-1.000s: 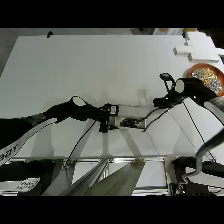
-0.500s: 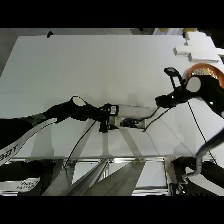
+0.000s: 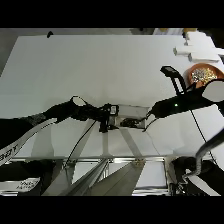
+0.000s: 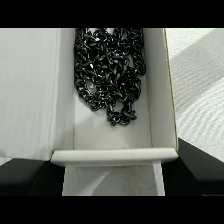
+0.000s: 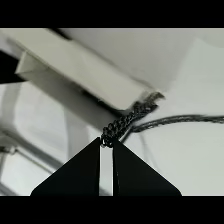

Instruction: Fold the box and place the chain.

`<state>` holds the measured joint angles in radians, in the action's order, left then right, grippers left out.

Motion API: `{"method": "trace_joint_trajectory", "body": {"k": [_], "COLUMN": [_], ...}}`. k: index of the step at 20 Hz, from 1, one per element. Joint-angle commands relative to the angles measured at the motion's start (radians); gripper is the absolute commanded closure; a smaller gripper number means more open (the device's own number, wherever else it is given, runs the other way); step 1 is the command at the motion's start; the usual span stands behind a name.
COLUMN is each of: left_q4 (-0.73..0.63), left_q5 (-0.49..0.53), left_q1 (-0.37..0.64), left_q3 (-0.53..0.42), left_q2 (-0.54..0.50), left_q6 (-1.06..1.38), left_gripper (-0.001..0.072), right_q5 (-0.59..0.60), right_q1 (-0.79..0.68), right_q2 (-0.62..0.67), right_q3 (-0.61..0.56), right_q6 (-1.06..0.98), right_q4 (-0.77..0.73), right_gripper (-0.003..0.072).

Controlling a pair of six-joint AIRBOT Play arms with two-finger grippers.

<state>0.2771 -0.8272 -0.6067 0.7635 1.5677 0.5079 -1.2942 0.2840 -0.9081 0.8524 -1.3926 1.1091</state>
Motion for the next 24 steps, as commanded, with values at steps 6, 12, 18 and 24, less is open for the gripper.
{"method": "trace_joint_trajectory", "body": {"k": [6,12,18,24], "left_q4": [0.0,0.0,0.0,0.0], "left_q5": [0.0,0.0,0.0,0.001], "left_q1": [0.0,0.0,0.0,0.0], "left_q3": [0.0,0.0,0.0,0.0], "left_q2": [0.0,0.0,0.0,0.0], "left_q6": [0.0,0.0,0.0,0.0], "left_gripper": [0.0501,0.0501,0.0501,0.0501], "right_q5": [0.062,0.202,0.195,-0.041], "right_q1": [0.148,0.196,0.203,-0.007], "right_q2": [0.02,-0.015,-0.059,-0.061], "right_q3": [-0.001,-0.016,-0.003,0.122], "right_q6": [0.006,0.006,0.007,0.002], "right_q4": [-0.16,-0.128,-0.023,0.123], "right_gripper": [0.0671,0.067,0.0499,0.0554]}}
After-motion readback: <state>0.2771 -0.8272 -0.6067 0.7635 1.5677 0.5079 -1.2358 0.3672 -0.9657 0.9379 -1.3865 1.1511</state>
